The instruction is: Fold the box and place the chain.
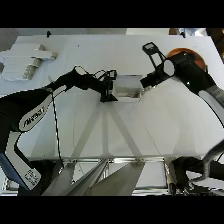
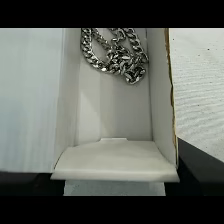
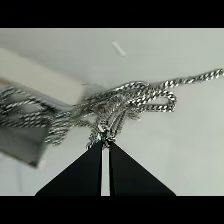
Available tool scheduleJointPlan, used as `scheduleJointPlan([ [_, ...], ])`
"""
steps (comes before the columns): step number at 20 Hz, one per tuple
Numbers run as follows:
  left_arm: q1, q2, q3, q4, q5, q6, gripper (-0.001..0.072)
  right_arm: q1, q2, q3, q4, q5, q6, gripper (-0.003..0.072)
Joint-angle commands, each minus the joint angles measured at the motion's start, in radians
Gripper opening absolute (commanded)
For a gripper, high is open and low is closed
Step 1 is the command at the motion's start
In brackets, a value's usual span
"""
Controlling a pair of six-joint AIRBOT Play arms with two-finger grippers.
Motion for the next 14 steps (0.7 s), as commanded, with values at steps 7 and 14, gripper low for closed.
scheduleJointPlan([
  [7,0.000,0.000,0.000,0.000,0.000,0.000,0.0376,0.137,0.040,0.001,0.136,-0.042,-0.083,0.0012],
  [14,0.000,0.000,0.000,0.000,-0.001,0.000,0.0376,0.160,0.021,0.031,0.377,-0.215,-0.209,0.0012],
])
